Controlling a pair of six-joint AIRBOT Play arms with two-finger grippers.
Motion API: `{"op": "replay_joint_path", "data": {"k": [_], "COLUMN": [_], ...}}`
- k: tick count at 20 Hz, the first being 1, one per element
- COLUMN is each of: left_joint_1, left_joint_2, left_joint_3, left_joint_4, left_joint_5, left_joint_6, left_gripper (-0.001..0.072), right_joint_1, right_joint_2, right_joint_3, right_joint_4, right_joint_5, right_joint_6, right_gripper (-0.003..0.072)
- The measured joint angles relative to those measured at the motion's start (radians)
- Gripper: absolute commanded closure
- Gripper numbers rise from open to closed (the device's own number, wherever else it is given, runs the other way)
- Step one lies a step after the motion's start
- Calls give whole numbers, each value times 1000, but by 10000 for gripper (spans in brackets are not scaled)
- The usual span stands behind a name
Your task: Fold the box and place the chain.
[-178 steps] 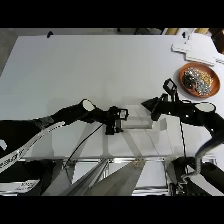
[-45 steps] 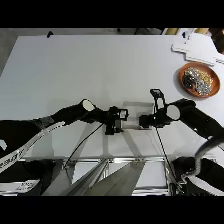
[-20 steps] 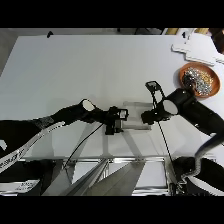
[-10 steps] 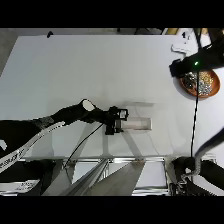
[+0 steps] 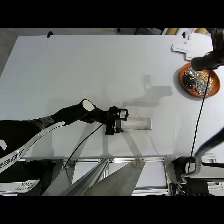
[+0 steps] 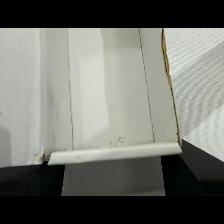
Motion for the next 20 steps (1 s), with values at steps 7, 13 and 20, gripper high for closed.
{"op": "replay_joint_path", "data": {"k": [7,13,20], "left_joint_1": [0,0,0], "left_joint_2": [0,0,0], "left_joint_3": [0,0,0], "left_joint_4": [0,0,0], "left_joint_5": [0,0,0], "left_joint_6": [0,0,0], "left_gripper": [572,572,572], "right_joint_1": [-55,-61,-62], "right_joint_2": [-160,-230,-251], "right_joint_3": [2,2,2], "right_joint_4": [3,4,19], "right_joint_5": [-76,-141,-151], "right_joint_6": [-77,-101,-112], "right_gripper": [469,471,672]}}
